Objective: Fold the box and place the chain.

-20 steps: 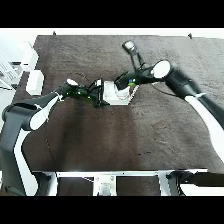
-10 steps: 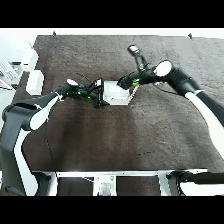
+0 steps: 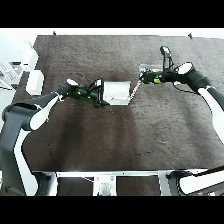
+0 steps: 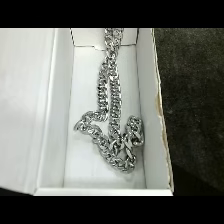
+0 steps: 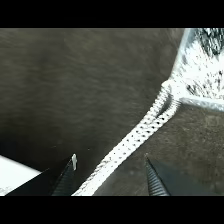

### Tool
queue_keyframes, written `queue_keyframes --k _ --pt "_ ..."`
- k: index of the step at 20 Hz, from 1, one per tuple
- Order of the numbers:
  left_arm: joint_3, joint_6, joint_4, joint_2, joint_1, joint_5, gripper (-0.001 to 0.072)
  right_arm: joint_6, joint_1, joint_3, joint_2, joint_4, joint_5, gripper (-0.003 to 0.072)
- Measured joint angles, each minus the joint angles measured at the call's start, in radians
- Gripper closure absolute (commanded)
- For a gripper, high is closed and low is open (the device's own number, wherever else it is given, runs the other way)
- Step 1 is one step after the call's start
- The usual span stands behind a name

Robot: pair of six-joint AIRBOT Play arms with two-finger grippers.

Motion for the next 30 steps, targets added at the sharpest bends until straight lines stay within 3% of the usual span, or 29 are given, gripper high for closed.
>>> queue_keyframes --k 1,7,17,19,21,23,25,26,30 --pt "0.000 0.000 0.000 0.000 0.000 0.000 0.0305 -0.011 -0.006 0.014 -0.034 0.024 -0.005 0.0145" --pt "0.000 0.000 0.000 0.000 0.000 0.000 0.0305 -0.048 -0.014 0.132 -0.190 0.072 -0.013 0.0146" --pt "0.000 0.000 0.000 0.000 0.000 0.000 0.0305 -0.091 -0.013 0.178 -0.248 0.049 -0.056 0.0144" --pt "0.000 0.000 0.000 0.000 0.000 0.000 0.0305 -0.099 -0.011 0.180 -0.251 0.055 -0.066 0.0272" --pt "0.000 0.000 0.000 0.000 0.000 0.000 0.0305 -0.119 -0.007 0.181 -0.253 0.069 -0.072 0.0297" --pt "0.000 0.000 0.000 0.000 0.000 0.000 0.0305 -0.137 -0.003 0.182 -0.254 0.079 -0.072 0.0370" --pt "0.000 0.000 0.000 0.000 0.000 0.000 0.0305 -0.151 -0.001 0.182 -0.254 0.082 -0.074 0.0588" --pt "0.000 0.000 0.000 0.000 0.000 0.000 0.0305 -0.160 0.003 0.183 -0.254 0.086 -0.074 0.0639" --pt "0.000 0.000 0.000 0.000 0.000 0.000 0.0305 -0.174 0.013 0.184 -0.250 0.087 -0.075 0.0671"
